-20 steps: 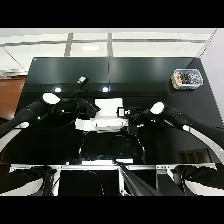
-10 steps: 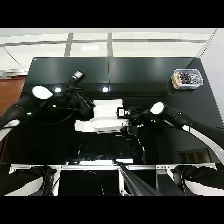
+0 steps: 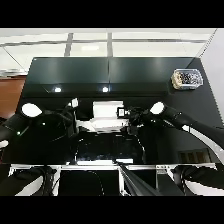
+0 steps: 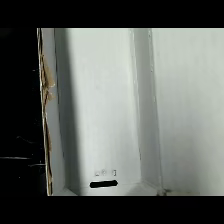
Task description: Fold the box and place the chain.
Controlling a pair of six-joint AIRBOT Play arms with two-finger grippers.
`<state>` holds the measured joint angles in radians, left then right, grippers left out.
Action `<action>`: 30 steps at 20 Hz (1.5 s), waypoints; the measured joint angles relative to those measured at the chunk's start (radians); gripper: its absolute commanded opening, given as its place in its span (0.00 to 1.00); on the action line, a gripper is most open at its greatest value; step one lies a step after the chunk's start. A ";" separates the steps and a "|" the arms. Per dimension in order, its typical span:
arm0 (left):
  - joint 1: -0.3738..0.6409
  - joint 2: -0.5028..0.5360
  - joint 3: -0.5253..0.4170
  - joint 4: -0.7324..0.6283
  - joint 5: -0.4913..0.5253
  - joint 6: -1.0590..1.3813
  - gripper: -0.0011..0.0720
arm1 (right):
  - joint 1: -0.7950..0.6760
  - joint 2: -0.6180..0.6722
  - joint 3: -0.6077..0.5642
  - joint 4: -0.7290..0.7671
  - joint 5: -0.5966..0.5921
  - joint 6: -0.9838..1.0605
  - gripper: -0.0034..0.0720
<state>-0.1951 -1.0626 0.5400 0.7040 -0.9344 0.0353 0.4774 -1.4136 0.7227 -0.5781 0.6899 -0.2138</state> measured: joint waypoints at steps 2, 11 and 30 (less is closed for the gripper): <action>-0.031 -0.012 -0.017 0.005 0.066 0.072 0.95 | 0.000 0.000 0.000 0.000 0.000 0.000 0.49; -0.143 -0.114 0.036 0.010 0.163 0.158 0.28 | 0.000 0.000 0.000 0.000 0.000 0.000 0.49; -0.211 -0.194 0.051 -0.174 0.190 0.162 0.30 | 0.000 0.000 0.000 0.001 -0.001 0.000 0.49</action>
